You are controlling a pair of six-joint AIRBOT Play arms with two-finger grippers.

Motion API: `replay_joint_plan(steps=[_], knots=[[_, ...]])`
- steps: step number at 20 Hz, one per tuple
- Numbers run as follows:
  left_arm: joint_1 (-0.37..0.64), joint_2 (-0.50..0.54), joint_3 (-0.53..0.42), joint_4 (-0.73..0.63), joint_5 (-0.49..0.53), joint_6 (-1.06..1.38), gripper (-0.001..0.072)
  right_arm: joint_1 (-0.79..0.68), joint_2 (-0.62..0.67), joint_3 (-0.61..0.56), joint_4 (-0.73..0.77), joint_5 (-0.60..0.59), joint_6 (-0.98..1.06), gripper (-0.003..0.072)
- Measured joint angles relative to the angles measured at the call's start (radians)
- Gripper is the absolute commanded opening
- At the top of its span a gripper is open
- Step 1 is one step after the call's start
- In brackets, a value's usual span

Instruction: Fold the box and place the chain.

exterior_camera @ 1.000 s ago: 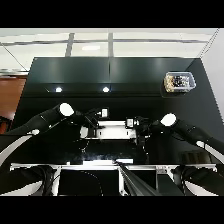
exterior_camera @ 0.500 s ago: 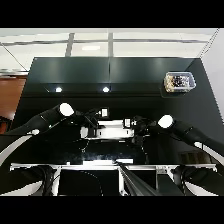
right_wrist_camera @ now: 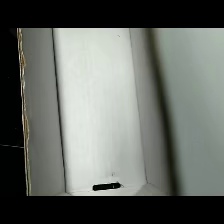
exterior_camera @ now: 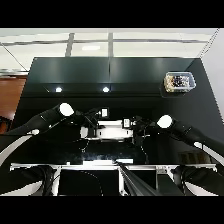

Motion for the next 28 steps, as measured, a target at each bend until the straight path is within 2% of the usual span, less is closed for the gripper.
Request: replay_joint_plan(steps=[1,3,5,6,7,10,12,13,14,15,16,19,21,24,28], knots=[[0.000,0.000,0.000,0.001,-0.002,0.002,0.0028,0.000,0.000,0.000,-0.001,0.001,-0.002,0.0422],[0.000,0.000,0.000,0.001,-0.002,0.001,0.0040,0.000,0.000,0.000,-0.002,0.000,-0.002,0.0415],[0.000,0.002,0.001,0.000,0.000,0.000,0.0372,0.000,0.000,0.000,-0.003,0.000,-0.002,0.0415],[0.000,0.004,0.003,0.002,0.000,-0.003,0.0424,0.000,0.000,0.000,-0.003,-0.001,-0.002,0.0415],[0.000,0.010,0.007,0.000,0.000,-0.008,0.0424,0.000,0.000,0.000,-0.003,-0.002,-0.002,0.0415],[0.008,0.045,0.026,0.029,-0.019,-0.073,0.0424,0.000,0.000,0.000,-0.004,-0.003,-0.001,0.0415],[0.017,0.090,0.039,0.103,-0.064,-0.159,0.0422,0.000,0.000,0.000,-0.004,-0.004,-0.001,0.0415],[0.023,0.121,0.044,0.151,-0.088,-0.218,0.0383,0.000,0.000,0.000,-0.004,-0.005,-0.001,0.0415],[0.030,0.155,0.048,0.201,-0.125,-0.282,0.0280,0.000,0.000,0.000,-0.004,-0.005,0.000,0.0415],[0.036,0.188,0.051,0.245,-0.166,-0.346,0.0107,0.000,0.000,0.000,-0.004,-0.006,0.000,0.0415],[0.042,0.219,0.053,0.287,-0.216,-0.410,0.0025,0.000,0.000,0.000,-0.004,-0.006,0.000,0.0415],[0.051,0.301,0.055,0.380,-0.374,-0.594,0.0025,0.000,0.000,0.000,-0.004,-0.007,0.000,0.0415],[0.047,0.329,0.045,0.353,-0.432,-0.699,0.0026,0.000,0.000,0.000,-0.004,-0.008,0.000,0.0415],[0.036,0.341,0.004,0.163,-0.397,-0.752,0.0026,0.000,0.000,0.000,-0.004,-0.008,0.000,0.0415],[0.032,0.307,-0.048,-0.077,-0.148,-0.715,0.0026,0.000,0.000,0.000,-0.004,-0.008,0.000,0.0415]])
